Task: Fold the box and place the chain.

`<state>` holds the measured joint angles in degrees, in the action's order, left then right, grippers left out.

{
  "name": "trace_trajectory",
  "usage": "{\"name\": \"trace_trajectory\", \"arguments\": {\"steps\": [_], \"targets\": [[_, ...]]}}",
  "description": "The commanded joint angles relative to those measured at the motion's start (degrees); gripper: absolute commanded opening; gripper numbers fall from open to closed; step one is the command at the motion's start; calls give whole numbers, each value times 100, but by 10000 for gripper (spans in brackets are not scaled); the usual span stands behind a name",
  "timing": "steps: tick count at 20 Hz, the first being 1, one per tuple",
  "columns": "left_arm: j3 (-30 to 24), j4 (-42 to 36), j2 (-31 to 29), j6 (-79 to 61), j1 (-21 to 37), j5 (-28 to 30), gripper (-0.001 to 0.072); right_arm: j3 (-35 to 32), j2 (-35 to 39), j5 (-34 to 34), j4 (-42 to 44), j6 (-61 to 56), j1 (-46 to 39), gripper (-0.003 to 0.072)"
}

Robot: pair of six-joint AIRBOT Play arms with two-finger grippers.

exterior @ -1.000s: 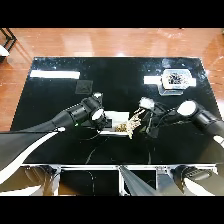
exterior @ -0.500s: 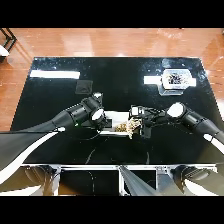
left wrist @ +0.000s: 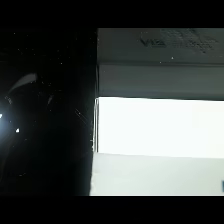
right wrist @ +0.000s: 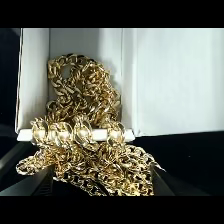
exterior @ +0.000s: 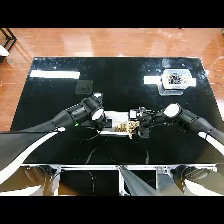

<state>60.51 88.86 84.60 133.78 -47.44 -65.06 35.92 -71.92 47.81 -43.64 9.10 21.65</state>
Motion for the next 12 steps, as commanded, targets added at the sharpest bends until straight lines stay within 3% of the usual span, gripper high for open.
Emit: {"name": "trace_trajectory", "arguments": {"steps": [1,6,7,9,10,12], "targets": [[-2,0,2,-2,0,0,24,0,-131,-44,13,101,2,710],[-2,0,2,-2,0,0,24,0,-181,-46,17,96,2,701],[-2,0,2,-2,0,0,24,0,-181,-44,26,94,2,628],[-2,0,2,-2,0,0,24,2,-181,-17,28,59,2,261],[-2,0,2,-2,0,-2,24,2,-181,0,35,55,2,166],[-2,0,2,-2,0,-2,24,2,-179,15,35,50,2,119]]}}
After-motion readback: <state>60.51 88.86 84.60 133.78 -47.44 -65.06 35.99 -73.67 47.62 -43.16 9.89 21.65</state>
